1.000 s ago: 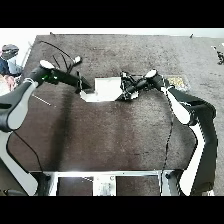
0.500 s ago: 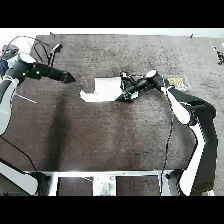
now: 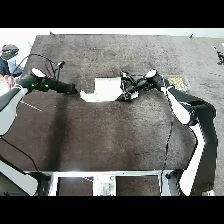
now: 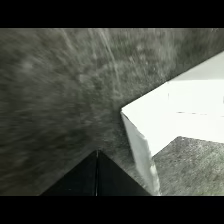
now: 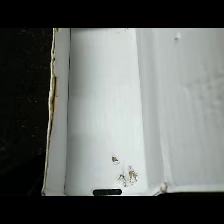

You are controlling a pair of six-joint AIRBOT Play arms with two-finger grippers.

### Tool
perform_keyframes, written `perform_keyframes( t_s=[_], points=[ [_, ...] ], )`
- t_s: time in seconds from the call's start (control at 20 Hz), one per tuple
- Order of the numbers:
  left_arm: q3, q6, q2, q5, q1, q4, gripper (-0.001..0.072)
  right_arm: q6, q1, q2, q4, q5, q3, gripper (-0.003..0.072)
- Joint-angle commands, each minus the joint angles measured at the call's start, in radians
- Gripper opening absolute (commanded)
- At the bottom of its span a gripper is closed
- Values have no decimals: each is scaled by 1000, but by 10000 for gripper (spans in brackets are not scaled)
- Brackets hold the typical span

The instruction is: Fold the box and place the chain.

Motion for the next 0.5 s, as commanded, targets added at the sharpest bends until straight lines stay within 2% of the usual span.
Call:
perform_keyframes(
  t_s=[0.0,0.45],
  points=[
    [-17,-18,-37,29,-45,-46,11,0,1,0,0,0,0,476],
    [-17,16,-71,20,-79,-215,12,0,1,0,0,0,0,477]
  ],
)
